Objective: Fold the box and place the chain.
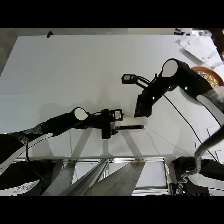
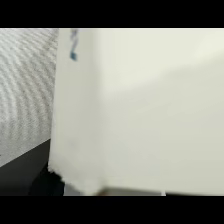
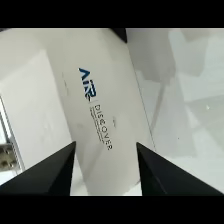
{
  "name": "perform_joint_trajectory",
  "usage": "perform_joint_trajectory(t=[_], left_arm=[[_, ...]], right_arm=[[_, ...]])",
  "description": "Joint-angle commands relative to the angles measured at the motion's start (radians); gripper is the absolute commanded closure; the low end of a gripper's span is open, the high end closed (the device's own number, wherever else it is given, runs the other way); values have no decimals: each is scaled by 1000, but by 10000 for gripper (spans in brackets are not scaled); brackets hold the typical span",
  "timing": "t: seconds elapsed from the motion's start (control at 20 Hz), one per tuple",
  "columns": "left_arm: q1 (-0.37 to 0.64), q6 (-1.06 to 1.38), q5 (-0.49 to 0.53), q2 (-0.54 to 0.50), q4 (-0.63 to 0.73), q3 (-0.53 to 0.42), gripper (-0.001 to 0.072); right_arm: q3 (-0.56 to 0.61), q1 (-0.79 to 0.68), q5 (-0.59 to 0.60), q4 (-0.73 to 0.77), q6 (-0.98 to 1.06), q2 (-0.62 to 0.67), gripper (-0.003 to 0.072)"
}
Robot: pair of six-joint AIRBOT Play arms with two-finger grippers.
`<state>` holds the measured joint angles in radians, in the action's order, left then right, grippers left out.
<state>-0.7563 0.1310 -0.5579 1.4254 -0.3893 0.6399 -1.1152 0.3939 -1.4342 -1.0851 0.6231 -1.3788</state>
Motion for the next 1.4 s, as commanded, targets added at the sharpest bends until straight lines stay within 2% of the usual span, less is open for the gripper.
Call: perform_joint_trajectory(t=[0.0,0.3,0.35,0.4,0.45,0.7,0.8,1.05,1.15,1.35], left_arm=[[0,0,0,-1,0,0,317],[0,0,0,-1,0,0,317],[0,0,0,-1,0,0,317],[0,0,0,-1,0,0,317],[0,0,0,-1,0,0,317],[0,0,0,-1,0,0,317],[0,0,0,-1,0,0,317],[0,0,0,-1,0,0,317],[0,0,0,-1,0,0,317],[0,0,0,-1,0,0,317]], right_arm=[[57,34,48,-105,-4,59,193],[219,77,207,-161,-3,264,179],[262,84,251,-174,-4,298,66],[307,90,307,-188,-3,329,-10],[342,93,349,-195,-3,350,-10],[380,93,407,-194,35,367,33],[380,93,418,-195,35,368,142],[380,93,429,-193,35,369,166],[380,93,429,-192,35,383,248],[380,93,430,-189,56,404,248]])
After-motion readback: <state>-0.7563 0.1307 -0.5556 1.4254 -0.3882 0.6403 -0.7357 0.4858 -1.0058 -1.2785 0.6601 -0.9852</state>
